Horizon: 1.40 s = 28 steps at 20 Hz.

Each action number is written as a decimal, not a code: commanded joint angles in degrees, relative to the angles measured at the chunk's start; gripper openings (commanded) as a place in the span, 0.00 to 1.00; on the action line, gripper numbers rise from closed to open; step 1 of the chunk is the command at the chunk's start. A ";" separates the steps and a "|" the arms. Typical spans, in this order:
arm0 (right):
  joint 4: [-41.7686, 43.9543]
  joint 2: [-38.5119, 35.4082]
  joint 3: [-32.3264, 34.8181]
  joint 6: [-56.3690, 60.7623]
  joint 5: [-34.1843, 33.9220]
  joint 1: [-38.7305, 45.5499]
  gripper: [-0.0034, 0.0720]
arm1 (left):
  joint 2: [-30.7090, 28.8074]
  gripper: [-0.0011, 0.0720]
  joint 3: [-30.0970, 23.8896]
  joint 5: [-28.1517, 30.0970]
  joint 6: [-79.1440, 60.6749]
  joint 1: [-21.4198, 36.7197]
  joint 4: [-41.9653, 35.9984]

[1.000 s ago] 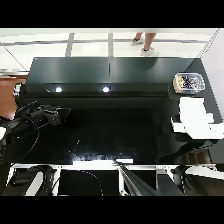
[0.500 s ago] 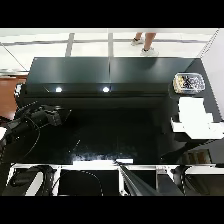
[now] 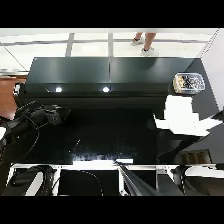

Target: Fold the box and place the chain.

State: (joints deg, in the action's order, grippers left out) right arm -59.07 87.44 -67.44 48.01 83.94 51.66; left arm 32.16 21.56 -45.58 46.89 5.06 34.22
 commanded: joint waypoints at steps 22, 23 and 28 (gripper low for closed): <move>45.53 -44.13 54.27 -10.78 -34.36 -55.47 0.06 | 34.53 0.98 11.65 -6.73 6.73 -14.86 -6.16; 45.53 -44.13 54.27 -10.80 -34.88 -56.22 0.06 | 38.38 0.98 13.22 -10.19 6.95 -15.10 -6.64; 45.53 -44.13 54.25 -10.78 -35.54 -57.13 0.06 | 50.99 0.98 18.99 -20.02 2.95 -18.10 -6.67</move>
